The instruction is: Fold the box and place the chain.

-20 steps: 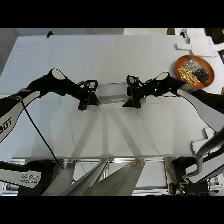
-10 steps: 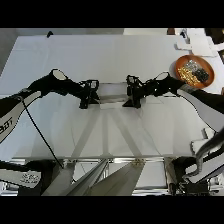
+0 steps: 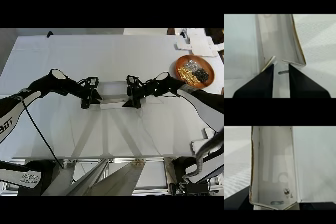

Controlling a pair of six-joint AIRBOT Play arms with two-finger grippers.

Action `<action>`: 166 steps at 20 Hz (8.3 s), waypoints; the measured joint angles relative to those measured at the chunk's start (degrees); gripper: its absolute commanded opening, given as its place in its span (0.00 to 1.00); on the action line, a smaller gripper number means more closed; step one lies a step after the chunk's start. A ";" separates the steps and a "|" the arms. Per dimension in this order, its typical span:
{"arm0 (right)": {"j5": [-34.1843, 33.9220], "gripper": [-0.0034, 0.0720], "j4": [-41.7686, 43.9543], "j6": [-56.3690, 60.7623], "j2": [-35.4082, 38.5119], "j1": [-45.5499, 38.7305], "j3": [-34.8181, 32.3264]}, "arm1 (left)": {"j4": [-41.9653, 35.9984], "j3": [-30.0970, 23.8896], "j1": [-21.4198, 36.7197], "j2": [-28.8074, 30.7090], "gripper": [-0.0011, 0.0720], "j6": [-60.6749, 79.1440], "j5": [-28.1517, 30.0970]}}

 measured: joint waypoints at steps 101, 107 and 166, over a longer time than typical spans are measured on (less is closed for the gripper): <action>-0.09 0.58 -0.02 -0.04 0.00 0.04 0.00 | -11.91 -12.07 6.73 9.79 0.75 -62.29 4.52; -0.09 0.58 -0.02 -0.04 0.00 0.04 0.00 | -13.16 -12.09 3.15 9.79 0.75 -62.38 8.76; -0.04 0.58 -0.02 -0.04 0.00 0.04 0.00 | 5.40 -10.29 -7.93 9.51 0.71 -78.03 22.34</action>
